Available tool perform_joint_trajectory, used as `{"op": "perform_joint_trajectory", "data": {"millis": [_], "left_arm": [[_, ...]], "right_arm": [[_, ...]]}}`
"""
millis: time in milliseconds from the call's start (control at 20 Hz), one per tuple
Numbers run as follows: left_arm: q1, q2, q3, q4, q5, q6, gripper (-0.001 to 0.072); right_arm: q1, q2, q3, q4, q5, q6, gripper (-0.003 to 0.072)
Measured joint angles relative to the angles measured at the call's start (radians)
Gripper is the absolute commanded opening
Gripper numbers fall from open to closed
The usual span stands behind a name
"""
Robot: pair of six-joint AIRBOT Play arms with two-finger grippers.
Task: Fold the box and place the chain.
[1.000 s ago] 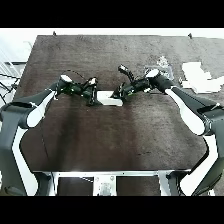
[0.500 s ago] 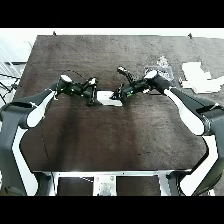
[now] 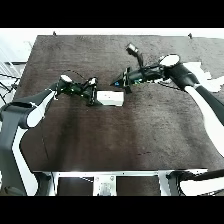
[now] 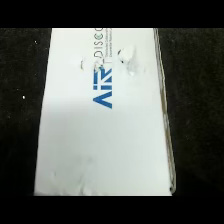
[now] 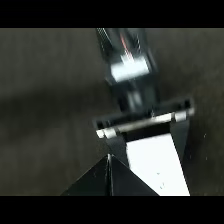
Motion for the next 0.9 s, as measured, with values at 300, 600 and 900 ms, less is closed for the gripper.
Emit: {"op": "perform_joint_trajectory", "data": {"millis": [300, 600, 900], "left_arm": [[0.0, 0.0, 0.0, 0.0, 0.0, 0.0, 0.0535], [0.005, 0.013, 0.0, -0.003, -0.033, -0.037, 0.0013], [0.099, 0.167, -0.033, -0.027, 0.022, -0.317, 0.0009]], "right_arm": [[-0.008, 0.335, -0.373, -0.033, -0.274, 0.042, 0.0011], [-0.014, 0.542, -0.71, -0.037, -0.529, 0.05, 0.0012], [-0.015, 0.582, -0.79, -0.036, -0.599, 0.051, 0.0012]]}}
